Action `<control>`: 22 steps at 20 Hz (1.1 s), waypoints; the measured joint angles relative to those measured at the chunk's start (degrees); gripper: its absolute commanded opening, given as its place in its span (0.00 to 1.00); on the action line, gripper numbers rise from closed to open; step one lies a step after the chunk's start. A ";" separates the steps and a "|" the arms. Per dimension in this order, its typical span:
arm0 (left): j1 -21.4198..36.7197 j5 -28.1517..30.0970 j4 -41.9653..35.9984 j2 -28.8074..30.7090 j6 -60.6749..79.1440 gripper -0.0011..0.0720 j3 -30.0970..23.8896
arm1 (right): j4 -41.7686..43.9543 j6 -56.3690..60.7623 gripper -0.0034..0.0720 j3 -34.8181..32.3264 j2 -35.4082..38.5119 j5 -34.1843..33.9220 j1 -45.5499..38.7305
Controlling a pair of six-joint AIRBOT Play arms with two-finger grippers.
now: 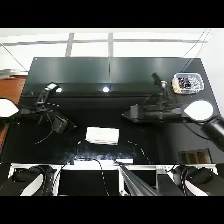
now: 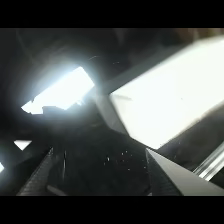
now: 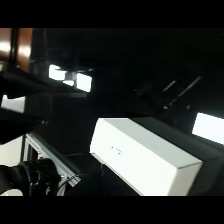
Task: Fold the box and place the chain.
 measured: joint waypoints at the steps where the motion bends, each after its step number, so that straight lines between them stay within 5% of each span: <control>1: -2.78 0.28 -0.83 -0.87 4.83 0.98 0.48 | -0.94 0.00 0.07 0.00 0.52 1.20 -1.60; 9: -24.85 12.94 -2.40 -7.32 30.08 0.98 1.60 | -9.79 0.48 0.07 -0.02 1.84 4.22 -5.81; 22: -28.20 19.34 -7.15 -11.85 36.96 0.98 -1.90 | -13.14 1.95 0.07 -0.02 1.90 3.13 -6.14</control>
